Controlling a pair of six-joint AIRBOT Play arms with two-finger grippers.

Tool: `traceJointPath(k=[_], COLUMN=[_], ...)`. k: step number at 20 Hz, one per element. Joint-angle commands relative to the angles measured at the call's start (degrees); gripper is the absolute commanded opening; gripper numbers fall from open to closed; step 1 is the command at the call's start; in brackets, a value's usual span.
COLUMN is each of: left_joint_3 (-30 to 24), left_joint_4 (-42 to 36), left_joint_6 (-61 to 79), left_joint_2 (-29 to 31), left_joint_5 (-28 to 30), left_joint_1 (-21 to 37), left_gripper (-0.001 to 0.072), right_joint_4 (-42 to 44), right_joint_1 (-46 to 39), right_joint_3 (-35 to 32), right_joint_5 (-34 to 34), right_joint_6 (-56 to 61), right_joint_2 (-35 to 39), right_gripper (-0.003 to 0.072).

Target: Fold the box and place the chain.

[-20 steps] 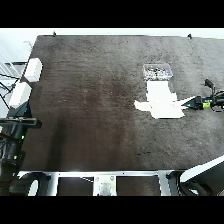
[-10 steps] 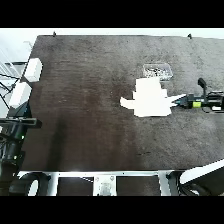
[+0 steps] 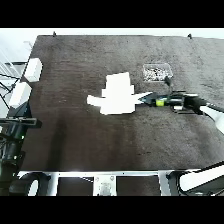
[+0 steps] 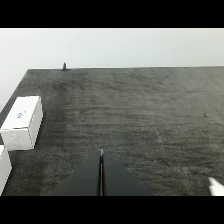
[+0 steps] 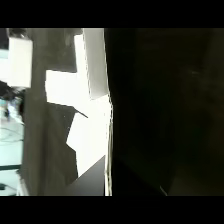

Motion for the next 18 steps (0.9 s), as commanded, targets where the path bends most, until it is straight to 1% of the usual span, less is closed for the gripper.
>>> traceJointPath(k=[1, 3, 6, 13, 14, 16, 17, 18], left_joint_3=[0.0, 0.0, 0.0, 0.0, 0.0, 0.0, 0.0, 0.0], left_joint_4=[0.0, 0.0, 0.0, 0.0, 0.0, 0.0, 0.0, 0.1], left_joint_6=[0.0, 0.0, -0.1, -0.2, -0.2, 0.0, 0.0, 0.1], left_joint_2=[0.0, 0.0, 0.0, 0.0, 0.0, 0.0, 0.0, 0.0], left_joint_5=[0.0, 0.4, 0.1, -0.7, -0.9, -2.7, -3.3, -4.3], left_joint_1=[0.0, 0.0, 0.0, 0.0, 0.0, 0.0, 0.0, 0.0], left_gripper=[0.002, 0.002, 0.002, 0.002, 0.0041, 0.0701, 0.0658, 0.0641], right_joint_4=[5.6, 5.7, 5.7, 4.6, 4.2, 4.2, 4.2, 4.2], right_joint_1=[9.3, 11.5, 12.5, 12.5, 12.5, 12.6, 12.6, 12.6], right_joint_3=[-0.7, -0.3, 0.7, 0.7, 0.7, 0.7, 0.7, 0.7], right_joint_5=[-11.5, -15.5, -18.2, -19.6, -19.6, -19.6, -19.6, -19.6], right_joint_6=[-0.4, -1.1, -1.8, -2.0, -3.3, -7.3, -9.6, -10.3], right_joint_2=[0.5, 0.5, 0.5, 0.4, 0.4, 0.4, 0.4, 0.4], right_gripper=[0.0014, 0.0014, 0.0014, 0.0015, 0.0014, 0.0015, 0.0015, 0.0014])
